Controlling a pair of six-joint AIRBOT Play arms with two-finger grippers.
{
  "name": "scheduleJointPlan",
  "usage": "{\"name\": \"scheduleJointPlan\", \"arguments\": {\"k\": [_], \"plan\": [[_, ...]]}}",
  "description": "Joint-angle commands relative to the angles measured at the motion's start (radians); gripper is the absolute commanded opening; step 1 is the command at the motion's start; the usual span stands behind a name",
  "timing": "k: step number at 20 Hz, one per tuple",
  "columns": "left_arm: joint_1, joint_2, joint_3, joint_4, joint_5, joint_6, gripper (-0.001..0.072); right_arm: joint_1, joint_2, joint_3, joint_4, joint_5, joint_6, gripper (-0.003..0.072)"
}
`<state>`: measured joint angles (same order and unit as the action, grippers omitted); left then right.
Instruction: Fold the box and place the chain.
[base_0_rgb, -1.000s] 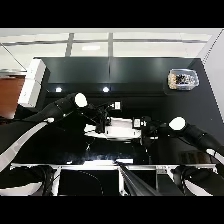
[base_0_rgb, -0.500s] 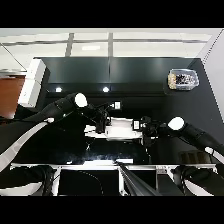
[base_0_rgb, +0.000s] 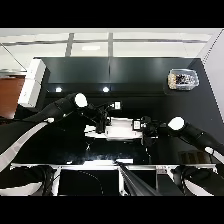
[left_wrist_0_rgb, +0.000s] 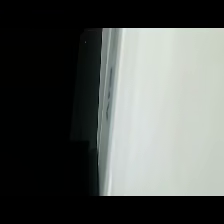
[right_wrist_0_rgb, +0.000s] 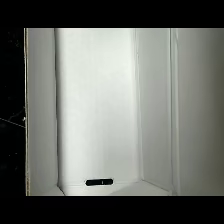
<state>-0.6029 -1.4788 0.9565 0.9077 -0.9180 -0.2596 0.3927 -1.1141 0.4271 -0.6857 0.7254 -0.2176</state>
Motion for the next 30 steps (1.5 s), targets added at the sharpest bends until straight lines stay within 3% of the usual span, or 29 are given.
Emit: {"name": "scheduleJointPlan", "arguments": {"k": [1,30], "plan": [[0.000,0.000,0.000,0.001,-0.005,0.000,0.0027,0.000,-0.001,0.000,-0.003,-0.005,0.000,0.0707],[0.000,-0.001,0.000,0.000,-0.002,0.000,0.0027,-0.029,-0.003,0.000,0.058,0.032,-0.016,0.0707]]}}
